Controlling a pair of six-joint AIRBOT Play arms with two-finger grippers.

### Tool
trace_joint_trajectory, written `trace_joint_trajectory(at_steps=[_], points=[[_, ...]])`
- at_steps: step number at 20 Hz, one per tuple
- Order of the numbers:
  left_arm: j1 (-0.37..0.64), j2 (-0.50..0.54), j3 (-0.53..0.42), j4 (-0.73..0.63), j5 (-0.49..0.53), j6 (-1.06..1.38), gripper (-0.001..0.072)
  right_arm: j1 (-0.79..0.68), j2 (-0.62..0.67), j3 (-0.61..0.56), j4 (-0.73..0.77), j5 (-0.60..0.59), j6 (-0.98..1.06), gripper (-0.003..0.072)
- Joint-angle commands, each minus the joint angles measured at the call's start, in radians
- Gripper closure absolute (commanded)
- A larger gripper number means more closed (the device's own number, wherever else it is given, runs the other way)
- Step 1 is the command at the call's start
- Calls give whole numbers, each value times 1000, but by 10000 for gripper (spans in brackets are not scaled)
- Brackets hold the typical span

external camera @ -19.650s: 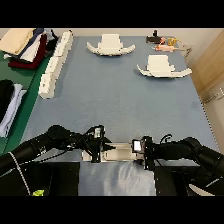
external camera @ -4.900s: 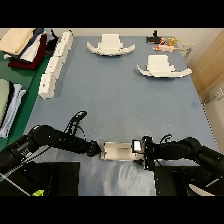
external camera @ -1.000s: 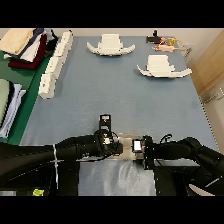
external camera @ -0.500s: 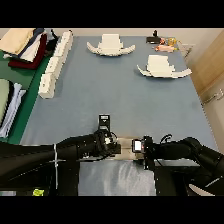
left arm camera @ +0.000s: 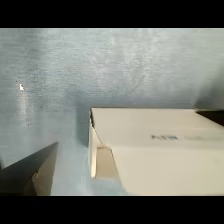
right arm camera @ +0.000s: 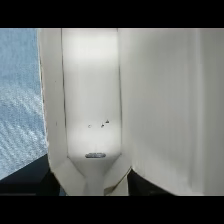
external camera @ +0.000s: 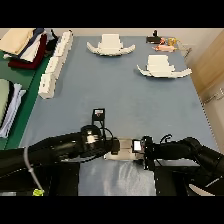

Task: Fold the box.

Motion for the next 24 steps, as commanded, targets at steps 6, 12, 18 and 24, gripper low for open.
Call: trace_joint_trajectory(at_steps=[6,12,18,24], points=[[24,289,-24,104,-345,154,693,1,1,0,0,0,0,267],[104,293,-124,79,-142,536,693,1,1,0,0,0,0,266],[280,293,-217,-199,162,1163,694,1,1,0,0,0,0,267],[403,313,-311,-372,189,1801,673,1,1,0,0,0,0,267]])
